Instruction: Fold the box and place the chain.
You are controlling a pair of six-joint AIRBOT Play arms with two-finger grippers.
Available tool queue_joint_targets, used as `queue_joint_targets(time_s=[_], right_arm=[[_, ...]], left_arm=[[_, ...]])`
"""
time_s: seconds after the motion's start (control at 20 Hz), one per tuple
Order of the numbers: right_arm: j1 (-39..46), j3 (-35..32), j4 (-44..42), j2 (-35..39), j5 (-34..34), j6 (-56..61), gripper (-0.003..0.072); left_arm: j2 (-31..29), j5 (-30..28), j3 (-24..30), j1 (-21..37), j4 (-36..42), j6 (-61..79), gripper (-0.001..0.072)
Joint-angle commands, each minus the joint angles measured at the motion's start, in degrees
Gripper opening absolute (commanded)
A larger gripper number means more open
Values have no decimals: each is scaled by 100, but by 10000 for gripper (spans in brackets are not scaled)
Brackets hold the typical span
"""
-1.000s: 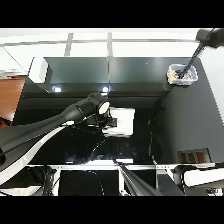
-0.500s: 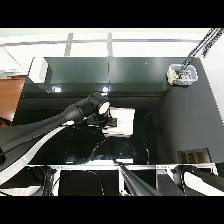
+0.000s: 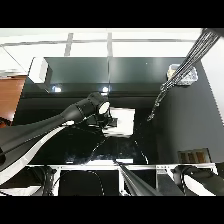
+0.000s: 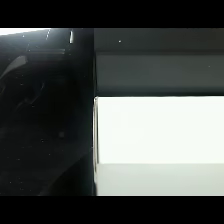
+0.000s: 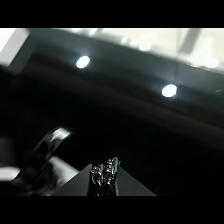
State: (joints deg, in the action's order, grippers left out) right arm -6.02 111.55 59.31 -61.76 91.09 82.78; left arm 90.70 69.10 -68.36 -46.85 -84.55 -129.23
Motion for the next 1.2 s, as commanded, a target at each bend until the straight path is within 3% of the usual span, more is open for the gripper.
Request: queue_joint_targets(time_s=[0.0,0.3,0.75,0.95,1.0,1.05,1.1,1.15], right_arm=[[-385,-382,-999,35,605,-245,16],[-1054,-2140,-1519,22,-208,-566,16],[-1596,-5362,-1873,-33,-2669,-527,17],[-1606,-5976,-1878,-33,-3224,-367,19],[-1606,-5978,-1880,-31,-3211,-367,102],[-1600,-5967,-1873,-28,-3152,-389,415],[-1515,-5936,-1818,-15,-3029,-570,473],[-1351,-5930,-1805,44,-2922,-688,472]], left_arm=[[2,-7,-4,2,-2,0,28],[2,-9,-4,2,-2,0,28],[2,-7,-4,2,-2,0,28],[2,-7,-4,2,-2,0,29],[2,-7,-4,2,-2,0,28],[2,-7,-4,2,-2,0,29],[2,-4,-4,2,-2,0,29],[2,0,-4,2,-2,0,28]])
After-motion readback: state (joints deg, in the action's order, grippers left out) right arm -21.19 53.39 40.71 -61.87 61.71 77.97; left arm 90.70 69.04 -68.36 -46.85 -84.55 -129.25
